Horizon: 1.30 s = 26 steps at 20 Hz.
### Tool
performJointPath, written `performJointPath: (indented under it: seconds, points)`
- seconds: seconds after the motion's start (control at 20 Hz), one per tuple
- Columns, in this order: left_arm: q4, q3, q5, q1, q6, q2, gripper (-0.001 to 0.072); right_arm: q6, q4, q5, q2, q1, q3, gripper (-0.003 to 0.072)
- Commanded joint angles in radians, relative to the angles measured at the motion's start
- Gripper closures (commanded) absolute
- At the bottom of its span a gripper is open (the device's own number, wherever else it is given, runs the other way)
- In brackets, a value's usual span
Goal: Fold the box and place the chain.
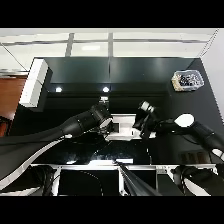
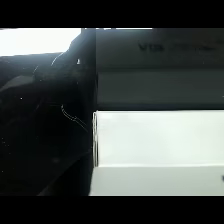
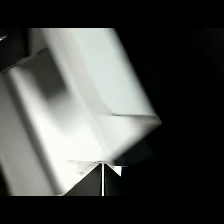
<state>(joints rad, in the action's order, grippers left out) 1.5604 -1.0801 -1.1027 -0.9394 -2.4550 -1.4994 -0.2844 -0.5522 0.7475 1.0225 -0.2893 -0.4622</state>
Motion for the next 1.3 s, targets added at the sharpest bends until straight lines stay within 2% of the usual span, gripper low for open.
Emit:
performJointPath:
  seconds: [0.0,0.15,0.25,0.3,0.45,0.6,0.8,0.95,1.1,1.15,1.2,1.25]
  points:
    - [0.002,0.000,-0.001,0.000,0.000,0.000,0.0684,-0.492,-0.212,0.129,-0.090,0.191,-0.032,0.0670]
    - [0.002,0.000,-0.001,0.000,0.000,0.000,0.0684,-0.792,-0.231,0.158,-0.098,0.451,-0.029,0.0670]
    - [0.009,0.000,-0.002,0.000,0.000,0.000,0.0684,-0.977,-0.240,0.193,-0.078,0.553,-0.026,0.0670]
    - [0.016,0.000,-0.002,0.000,0.000,0.000,0.0684,-0.999,-0.249,0.237,-0.061,0.568,-0.025,0.0670]
    - [0.026,0.000,-0.002,0.000,0.000,0.000,0.0684,-1.011,-0.298,0.407,0.026,0.546,-0.021,0.0670]
    - [0.029,0.000,-0.002,0.000,0.000,0.000,0.0684,-1.011,-0.291,0.487,0.111,0.483,-0.010,0.0670]
    - [0.028,0.000,-0.002,0.000,0.000,0.000,0.0684,-1.004,-0.253,0.443,0.165,0.320,0.009,0.0669]
    - [0.028,0.000,-0.001,0.000,0.000,0.000,0.0684,-0.870,-0.072,0.435,0.178,0.267,0.008,0.0668]
    - [0.028,0.000,-0.002,0.000,0.000,0.000,0.0684,-0.708,0.046,0.457,0.178,0.267,0.006,0.0655]
    - [0.028,0.000,-0.002,0.000,0.000,0.000,0.0684,-0.701,0.071,0.458,0.177,0.267,0.005,0.0453]
    - [0.028,0.000,-0.002,0.000,0.000,0.000,0.0684,-0.690,0.080,0.465,0.177,0.266,0.001,0.0180]
    - [0.028,0.000,-0.002,0.000,0.000,0.000,0.0684,-0.657,0.084,0.480,0.177,0.266,-0.005,0.0115]
